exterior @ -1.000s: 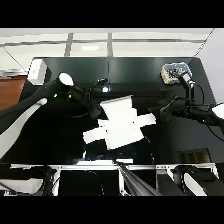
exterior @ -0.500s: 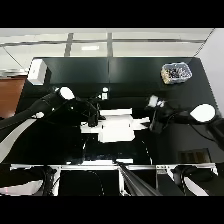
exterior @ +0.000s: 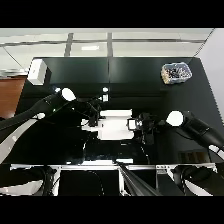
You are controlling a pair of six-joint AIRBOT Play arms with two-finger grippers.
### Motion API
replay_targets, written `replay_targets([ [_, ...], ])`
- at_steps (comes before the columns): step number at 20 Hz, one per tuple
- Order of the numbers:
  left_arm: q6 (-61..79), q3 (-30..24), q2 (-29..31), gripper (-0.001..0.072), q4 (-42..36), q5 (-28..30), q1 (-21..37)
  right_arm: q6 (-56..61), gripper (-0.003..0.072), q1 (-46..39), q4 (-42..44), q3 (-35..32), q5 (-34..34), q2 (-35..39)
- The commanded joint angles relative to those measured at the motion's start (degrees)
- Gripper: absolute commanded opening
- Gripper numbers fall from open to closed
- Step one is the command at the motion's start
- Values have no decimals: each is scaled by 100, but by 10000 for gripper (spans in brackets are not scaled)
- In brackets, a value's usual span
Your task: Fold the box and place the chain.
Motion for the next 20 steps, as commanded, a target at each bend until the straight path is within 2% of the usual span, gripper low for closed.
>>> replay_targets([
  [1, 15, -2, -4, 25, 11, 15, -4, -245, 703, 245, 308, -52, -341, -162],
  [4, 15, -2, -4, 25, -7, 7, -4, -245, 702, 402, 507, -203, -1001, -308],
  [7, 15, -2, -4, 25, -7, 7, -4, -240, 702, 417, 719, -184, -1145, -267],
  [11, 15, -2, -4, 25, -7, 7, -4, -205, 703, 396, 730, -107, -1661, -7],
  [16, 13, -2, -4, 25, -7, 4, -4, -203, 702, -186, 1250, -72, -1609, 0],
  [20, 13, -2, -4, 25, -7, 7, -4, -549, 702, -573, 1655, -59, -1110, -39],
])
